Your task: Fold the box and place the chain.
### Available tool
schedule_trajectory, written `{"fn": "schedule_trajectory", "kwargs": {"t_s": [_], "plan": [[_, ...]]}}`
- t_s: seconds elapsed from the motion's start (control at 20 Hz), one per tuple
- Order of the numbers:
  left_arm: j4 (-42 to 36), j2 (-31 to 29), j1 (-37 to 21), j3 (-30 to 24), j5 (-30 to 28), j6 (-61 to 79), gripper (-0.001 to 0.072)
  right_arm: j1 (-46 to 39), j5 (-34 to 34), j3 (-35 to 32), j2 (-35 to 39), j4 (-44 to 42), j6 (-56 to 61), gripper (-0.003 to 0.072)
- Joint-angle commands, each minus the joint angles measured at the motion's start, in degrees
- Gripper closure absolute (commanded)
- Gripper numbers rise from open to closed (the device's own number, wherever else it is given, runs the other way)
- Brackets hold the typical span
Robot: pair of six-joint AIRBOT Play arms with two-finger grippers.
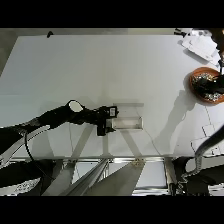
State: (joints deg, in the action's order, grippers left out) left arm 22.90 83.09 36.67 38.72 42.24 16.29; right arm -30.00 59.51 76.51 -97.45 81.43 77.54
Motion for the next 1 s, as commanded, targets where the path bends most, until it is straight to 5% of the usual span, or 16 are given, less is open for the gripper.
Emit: {"fn": "schedule_trajectory", "kwargs": {"t_s": [0.0, 0.45, 0.95], "plan": [[0.0, 0.0, 0.0, 0.0, 0.0, 0.0, 0.0375, 0.0, -0.3, 0.1, 3.7, -0.7, -0.1, 0.0677], [0.0, 0.0, 0.0, 0.0, 0.0, 0.0, 0.0375, 0.0, 4.7, 0.1, 19.4, -1.2, -1.6, 0.0677], [0.0, 0.0, 0.0, 0.0, 0.0, 0.0, 0.0375, 2.8, 20.8, -0.8, 33.5, -15.7, -7.5, 0.0678]]}}
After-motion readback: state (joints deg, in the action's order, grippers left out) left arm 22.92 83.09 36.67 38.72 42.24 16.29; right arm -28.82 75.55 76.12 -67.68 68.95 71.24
